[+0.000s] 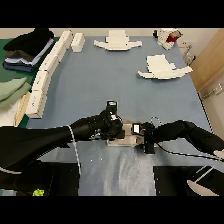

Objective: Fold the box.

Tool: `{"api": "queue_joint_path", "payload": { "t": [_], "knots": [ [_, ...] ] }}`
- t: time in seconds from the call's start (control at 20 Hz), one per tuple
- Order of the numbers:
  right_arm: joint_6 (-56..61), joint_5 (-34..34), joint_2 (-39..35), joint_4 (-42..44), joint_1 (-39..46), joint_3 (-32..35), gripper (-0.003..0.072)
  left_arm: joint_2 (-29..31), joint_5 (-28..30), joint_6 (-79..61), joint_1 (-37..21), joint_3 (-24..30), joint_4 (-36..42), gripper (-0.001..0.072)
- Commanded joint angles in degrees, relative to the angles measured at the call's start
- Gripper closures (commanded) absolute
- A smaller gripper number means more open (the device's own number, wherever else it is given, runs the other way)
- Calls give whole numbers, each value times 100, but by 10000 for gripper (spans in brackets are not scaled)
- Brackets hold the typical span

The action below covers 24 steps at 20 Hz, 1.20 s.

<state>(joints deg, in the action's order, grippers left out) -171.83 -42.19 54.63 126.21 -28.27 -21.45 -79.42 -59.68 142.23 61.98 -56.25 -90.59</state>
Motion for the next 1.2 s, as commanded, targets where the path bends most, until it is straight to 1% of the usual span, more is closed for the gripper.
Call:
{"api": "queue_joint_path", "payload": {
  "t": [0.0, 0.2, 0.25, 0.3, 0.35, 0.4, 0.55, 0.7, 0.85, 0.9, 0.95, 1.0, 1.15],
  "knots": [
    [-9, 11, 4, 0, -4, -2, 260, -26, 20, 15, 9, -17, 39, 695],
    [-9, 13, 4, 0, -4, -2, 260, -26, 11, 13, 22, -17, 105, 693],
    [-9, 13, 4, 0, -4, -2, 260, -24, 11, 2, 20, -17, 166, 648],
    [-9, 11, 4, 0, -4, -2, 260, -24, 7, 11, 20, -17, 190, 304],
    [-9, 13, 4, 0, -7, -2, 260, -24, 2, 20, 20, -17, 232, 116],
    [-9, 13, 4, 0, -7, -2, 260, -13, -11, 17, 20, -20, 232, 102],
    [-9, 13, 4, 0, -7, -2, 260, 160, -289, 2, 15, -92, 221, 102],
    [-9, 11, 4, 0, -7, -2, 260, 697, -573, -188, 9, -131, 153, 102],
    [-9, 13, 4, -2, -7, -2, 260, 1351, -1073, -341, 13, -129, 162, 104],
    [-9, 13, 4, 0, -4, -2, 260, 1552, -1279, -341, 22, -129, 173, 148],
    [-9, 13, 4, -2, -4, -2, 260, 1705, -1432, -378, 22, -129, 184, 488],
    [-9, 11, 4, 0, -4, -2, 260, 1829, -1445, -688, 22, -127, 184, 691],
    [-9, 13, 4, 0, -4, -2, 260, 1912, -1311, -1416, 13, -116, 177, 695]
  ]
}}
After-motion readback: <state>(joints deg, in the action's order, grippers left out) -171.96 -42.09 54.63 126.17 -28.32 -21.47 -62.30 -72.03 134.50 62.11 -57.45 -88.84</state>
